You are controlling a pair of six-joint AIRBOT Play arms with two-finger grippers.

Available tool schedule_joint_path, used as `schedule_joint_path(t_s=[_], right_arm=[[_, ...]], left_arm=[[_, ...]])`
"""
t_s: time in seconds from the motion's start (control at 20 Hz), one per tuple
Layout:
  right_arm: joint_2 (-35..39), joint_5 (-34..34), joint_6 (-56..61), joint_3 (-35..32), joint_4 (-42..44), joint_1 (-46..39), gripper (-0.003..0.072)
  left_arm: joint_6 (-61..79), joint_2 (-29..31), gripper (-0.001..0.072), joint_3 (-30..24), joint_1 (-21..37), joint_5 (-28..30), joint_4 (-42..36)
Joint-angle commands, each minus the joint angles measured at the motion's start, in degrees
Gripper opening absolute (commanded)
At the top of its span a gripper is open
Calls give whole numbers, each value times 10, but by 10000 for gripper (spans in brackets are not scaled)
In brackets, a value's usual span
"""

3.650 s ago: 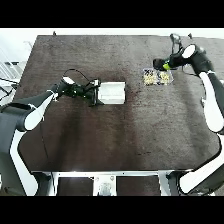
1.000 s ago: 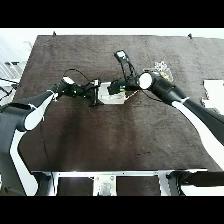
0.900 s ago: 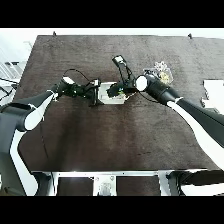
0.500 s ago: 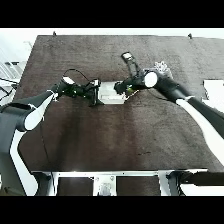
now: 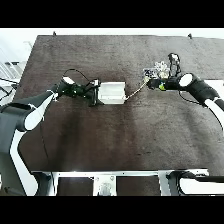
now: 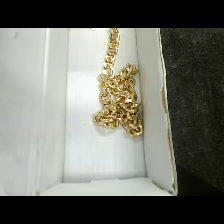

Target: Fold the box and place the chain.

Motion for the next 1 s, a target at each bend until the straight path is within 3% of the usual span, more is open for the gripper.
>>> schedule_joint_path(t_s=[0.0,0.3,0.35,0.4,0.45,0.5,0.65,0.95], right_arm=[[-77,-41,-86,20,140,-23,524],[-189,-31,-194,102,291,-2,511],[-203,-31,-198,114,296,2,476],[-213,-32,-199,124,296,6,350],[-217,-36,-200,127,296,5,157],[-212,-33,-200,126,296,5,10],[-147,40,-201,122,278,6,7],[96,56,-198,113,214,65,6]], left_arm=[[0,0,346,0,0,-1,0],[0,0,346,0,0,0,0],[0,0,346,0,0,0,0],[0,0,345,0,0,0,0],[0,0,345,0,0,0,0],[0,0,345,0,0,0,0],[0,0,346,0,0,0,0],[0,0,345,0,0,-6,0]])
